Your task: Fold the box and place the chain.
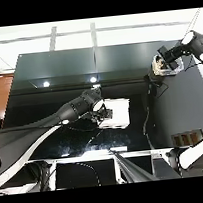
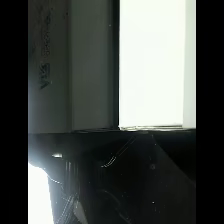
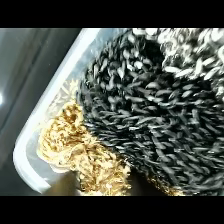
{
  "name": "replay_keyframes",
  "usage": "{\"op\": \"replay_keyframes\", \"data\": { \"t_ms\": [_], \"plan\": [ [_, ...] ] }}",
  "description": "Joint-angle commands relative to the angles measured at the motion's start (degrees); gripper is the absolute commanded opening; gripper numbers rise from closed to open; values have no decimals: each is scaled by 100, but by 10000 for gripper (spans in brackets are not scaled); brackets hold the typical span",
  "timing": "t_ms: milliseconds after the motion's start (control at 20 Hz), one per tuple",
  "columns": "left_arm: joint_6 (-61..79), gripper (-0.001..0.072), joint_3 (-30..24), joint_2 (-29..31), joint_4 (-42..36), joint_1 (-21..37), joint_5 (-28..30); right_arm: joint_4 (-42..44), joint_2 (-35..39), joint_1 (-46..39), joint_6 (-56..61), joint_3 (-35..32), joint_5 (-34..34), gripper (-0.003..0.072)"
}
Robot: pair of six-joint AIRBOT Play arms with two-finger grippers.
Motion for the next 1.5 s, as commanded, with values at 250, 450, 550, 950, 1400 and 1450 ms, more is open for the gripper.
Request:
{"op": "replay_keyframes", "data": {
  "t_ms": [250, 450, 550, 950, 1400, 1450],
  "plan": [
    [0, 26, 2, 2, -2, 4, 0, 310, 378, -142, -1727, 7, 498, 7],
    [0, 26, 2, 2, -4, 4, 7, 1139, 988, -361, -3362, 7, 984, 0],
    [-2, 26, 2, 2, -9, 4, 0, 1235, 1416, -457, -3635, 7, 1069, 0],
    [-2, 26, 2, 2, -22, 4, 0, 1523, 2824, -656, -4113, 629, 1088, 0],
    [-2, 26, 2, 2, -22, 4, -4, 2100, 3567, -634, -4518, 1123, 2046, 1],
    [-2, 26, 2, 2, -24, 4, -4, 2214, 3681, -616, -4577, 1123, 2048, 1]
  ]
}}
